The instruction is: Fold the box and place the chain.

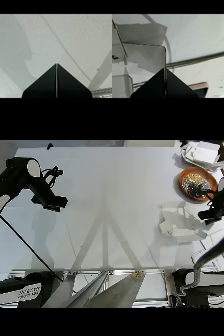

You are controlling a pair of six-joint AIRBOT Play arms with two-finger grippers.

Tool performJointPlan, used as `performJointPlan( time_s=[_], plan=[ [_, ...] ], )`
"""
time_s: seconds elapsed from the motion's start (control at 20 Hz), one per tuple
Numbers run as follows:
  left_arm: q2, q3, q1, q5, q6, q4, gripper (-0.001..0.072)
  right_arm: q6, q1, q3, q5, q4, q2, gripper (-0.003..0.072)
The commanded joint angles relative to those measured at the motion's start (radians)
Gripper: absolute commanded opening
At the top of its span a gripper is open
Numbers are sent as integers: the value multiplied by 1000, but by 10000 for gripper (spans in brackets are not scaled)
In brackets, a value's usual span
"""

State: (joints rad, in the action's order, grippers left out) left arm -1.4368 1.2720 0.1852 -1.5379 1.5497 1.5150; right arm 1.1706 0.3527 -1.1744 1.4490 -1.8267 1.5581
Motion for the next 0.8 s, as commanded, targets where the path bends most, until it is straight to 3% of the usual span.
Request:
performJointPlan(
  time_s=[0.0,0.15,0.3,0.5,0.75],
  plan=[
    [0,0,-1,0,0,0,12,-53,-64,3,-3,270,-100,8],
    [0,0,-1,0,0,0,12,-95,-129,53,-73,533,-227,8],
    [0,0,-1,0,0,0,12,-102,-192,194,-182,689,-341,8],
    [0,0,-1,0,0,0,12,-95,-319,413,-339,764,-436,8],
    [0,0,-1,0,0,0,12,75,-514,530,-587,736,-500,8]
  ],
)
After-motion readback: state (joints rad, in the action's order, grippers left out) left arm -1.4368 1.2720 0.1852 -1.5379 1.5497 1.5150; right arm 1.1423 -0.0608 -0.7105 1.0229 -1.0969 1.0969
